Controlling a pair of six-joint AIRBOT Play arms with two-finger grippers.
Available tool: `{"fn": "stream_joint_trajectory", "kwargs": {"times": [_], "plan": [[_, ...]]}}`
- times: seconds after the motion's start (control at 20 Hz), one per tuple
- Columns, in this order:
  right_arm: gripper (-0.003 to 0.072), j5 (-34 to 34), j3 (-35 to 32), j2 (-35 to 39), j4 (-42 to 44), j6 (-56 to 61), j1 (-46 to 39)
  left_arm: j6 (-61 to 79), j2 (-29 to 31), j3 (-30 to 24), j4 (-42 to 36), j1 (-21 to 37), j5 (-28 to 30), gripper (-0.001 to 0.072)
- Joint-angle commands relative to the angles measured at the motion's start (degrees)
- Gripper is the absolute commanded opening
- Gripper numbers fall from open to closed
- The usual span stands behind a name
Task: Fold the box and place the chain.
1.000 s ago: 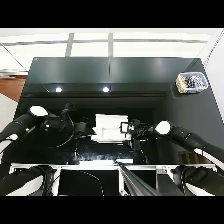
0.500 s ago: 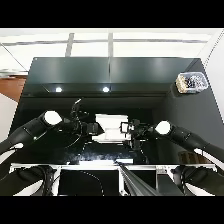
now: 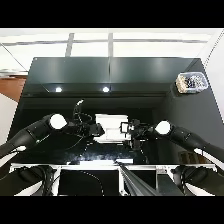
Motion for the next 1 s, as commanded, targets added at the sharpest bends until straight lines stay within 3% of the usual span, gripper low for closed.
{"fn": "stream_joint_trajectory", "kwargs": {"times": [0.0, 0.15, 0.25, 0.45, 0.5, 0.55, 0.65, 0.7, 0.75, 0.95], "plan": [[0.0436, 0.0, 0.0, 0.0, 0.0, 0.0, 0.0, -9.5, 0.0, 3.1, 11.6, -3.3, -2.6, 0.0597], [0.0435, 0.0, 0.0, 0.0, 0.0, 0.0, 0.0, -28.8, -0.7, 7.5, 30.3, -9.8, -7.1, 0.0597], [0.0435, 0.0, 0.0, 0.0, 0.0, 0.0, 0.0, -36.2, -2.0, 9.4, 36.0, -14.1, -8.7, 0.0597], [0.0436, 0.0, 0.0, 0.0, 0.0, 0.0, 0.0, -42.0, -6.9, 13.4, 37.2, -17.3, -11.4, 0.0586], [0.0436, 0.0, 0.0, 0.0, 0.0, 0.0, 0.0, -42.0, -8.4, 14.7, 37.2, -17.3, -12.7, 0.0499], [0.0436, 0.0, 0.0, 0.0, 0.0, 0.0, 0.0, -42.0, -9.7, 15.8, 37.2, -17.3, -14.5, 0.0461], [0.0435, 0.0, 0.0, 0.0, 0.0, 0.0, 0.0, -42.2, -11.8, 17.8, 37.3, -17.3, -17.8, 0.0461], [0.0436, 0.0, 0.0, 0.0, 0.0, 0.0, 0.0, -43.2, -12.2, 18.1, 37.3, -17.3, -18.1, 0.0446], [0.0435, 0.0, 0.0, 0.0, 0.0, 0.0, 0.0, -44.7, -12.2, 18.1, 37.5, -17.3, -17.8, 0.0361], [0.0435, 0.0, 0.0, 0.0, 0.0, 0.0, 0.0, -46.1, -12.2, 18.1, 37.1, -17.3, -15.4, 0.0347]]}}
